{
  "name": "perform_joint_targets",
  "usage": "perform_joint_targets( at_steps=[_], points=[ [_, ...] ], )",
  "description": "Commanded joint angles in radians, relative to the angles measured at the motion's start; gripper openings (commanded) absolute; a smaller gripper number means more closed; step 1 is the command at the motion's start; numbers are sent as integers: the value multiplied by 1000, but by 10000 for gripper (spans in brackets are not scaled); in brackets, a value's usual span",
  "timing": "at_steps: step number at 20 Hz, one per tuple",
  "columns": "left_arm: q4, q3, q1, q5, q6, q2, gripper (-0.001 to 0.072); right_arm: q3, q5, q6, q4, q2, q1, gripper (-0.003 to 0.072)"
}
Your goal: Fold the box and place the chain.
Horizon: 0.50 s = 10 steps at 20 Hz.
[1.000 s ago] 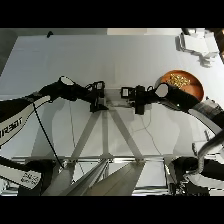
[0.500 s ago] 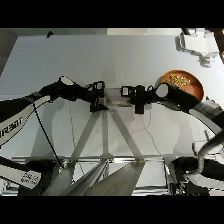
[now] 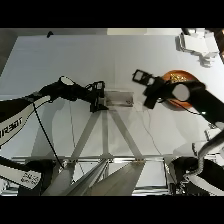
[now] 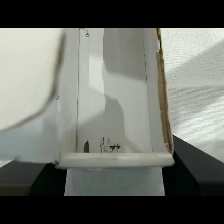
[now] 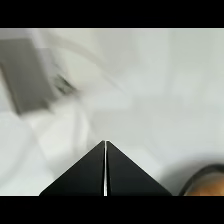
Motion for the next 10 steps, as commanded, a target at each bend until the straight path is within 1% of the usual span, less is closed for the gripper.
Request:
perform_joint_targets(
  at_steps=[1,3,5,6,8,9,10],
  points=[
    [0,0,0,0,0,1,226,1,102,238,-133,113,-111,8],
    [0,0,0,0,0,1,226,0,169,247,-118,143,-222,8],
    [0,0,0,0,0,1,226,-2,217,236,-60,153,-343,8],
    [0,0,0,0,0,1,226,-8,210,218,2,153,-407,8],
    [0,0,0,0,0,0,226,-27,182,116,201,153,-505,8],
    [0,0,0,0,0,1,226,-35,174,66,281,146,-533,8],
    [0,0,0,0,0,0,226,-37,175,38,325,126,-545,6]
  ],
)
